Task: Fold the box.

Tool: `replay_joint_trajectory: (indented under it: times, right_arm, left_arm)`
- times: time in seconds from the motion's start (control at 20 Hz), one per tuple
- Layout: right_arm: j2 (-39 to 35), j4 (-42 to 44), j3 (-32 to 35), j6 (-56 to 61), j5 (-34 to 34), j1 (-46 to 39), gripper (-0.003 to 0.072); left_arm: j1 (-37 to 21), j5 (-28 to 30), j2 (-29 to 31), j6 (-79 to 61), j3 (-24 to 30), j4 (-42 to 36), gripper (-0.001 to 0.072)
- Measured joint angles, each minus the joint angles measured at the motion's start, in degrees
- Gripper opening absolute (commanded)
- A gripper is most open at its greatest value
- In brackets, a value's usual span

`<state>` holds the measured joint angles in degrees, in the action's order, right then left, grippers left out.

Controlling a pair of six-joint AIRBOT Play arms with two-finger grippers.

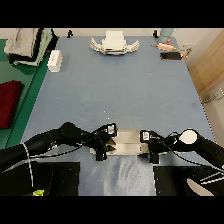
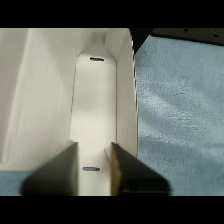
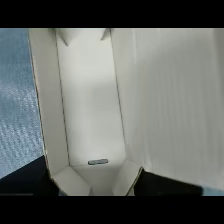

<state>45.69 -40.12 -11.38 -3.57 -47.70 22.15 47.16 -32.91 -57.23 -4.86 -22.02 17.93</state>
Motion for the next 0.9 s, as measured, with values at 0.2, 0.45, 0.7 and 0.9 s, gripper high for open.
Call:
replay_joint_trajectory:
  times: [0.2,0.45,0.7,0.9]
  right_arm:
    - [0.0,0.0,0.0,0.0,-0.02,0.0,0.0524]
    - [0.0,0.02,0.0,0.02,-0.02,0.0,0.0524]
    - [0.0,0.02,0.0,0.02,0.0,0.0,0.0524]
    - [0.0,0.0,0.0,0.04,0.0,0.0,0.0524]
  left_arm:
    - [-0.02,-0.98,3.74,16.09,0.0,10.62,0.0016]
    - [-0.07,-6.51,16.39,42.07,-0.02,25.24,0.0016]
    - [-2.69,-10.58,31.19,75.28,-0.02,41.31,0.0017]
    - [-9.07,-20.48,35.26,105.96,0.35,55.84,0.0017]
